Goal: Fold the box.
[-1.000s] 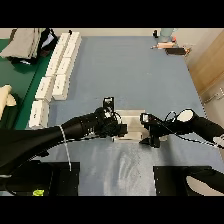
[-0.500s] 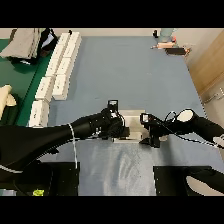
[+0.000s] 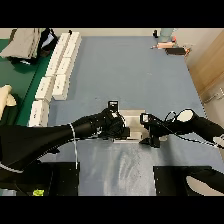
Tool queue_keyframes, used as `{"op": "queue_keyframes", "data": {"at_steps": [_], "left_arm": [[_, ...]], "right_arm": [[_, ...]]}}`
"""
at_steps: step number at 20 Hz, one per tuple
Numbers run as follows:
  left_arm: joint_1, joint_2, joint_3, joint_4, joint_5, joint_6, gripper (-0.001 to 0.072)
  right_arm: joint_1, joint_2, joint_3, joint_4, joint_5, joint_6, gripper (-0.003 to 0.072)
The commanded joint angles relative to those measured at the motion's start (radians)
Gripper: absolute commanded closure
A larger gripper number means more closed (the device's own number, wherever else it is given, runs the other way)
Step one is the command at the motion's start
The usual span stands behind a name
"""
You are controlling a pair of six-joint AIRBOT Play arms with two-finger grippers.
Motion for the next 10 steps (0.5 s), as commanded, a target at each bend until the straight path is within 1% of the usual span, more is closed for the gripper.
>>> {"op": "queue_keyframes", "data": {"at_steps": [1,7,8,10], "left_arm": [[0.008,-0.001,0.001,-0.003,-0.003,-0.032,0.0185],[0.009,-0.001,0.006,0.000,-0.004,-0.026,0.0185],[0.015,-0.001,0.019,0.000,-0.013,-0.009,0.0186],[0.032,-0.002,0.060,0.006,-0.063,0.014,0.0185]], "right_arm": [[0.000,0.000,0.001,0.000,0.000,0.000,0.0142],[0.000,0.000,0.001,0.000,0.000,0.000,0.0143],[0.000,0.000,0.001,0.000,0.000,0.000,0.0142],[0.000,0.000,0.001,0.000,0.000,0.000,0.0143]]}}
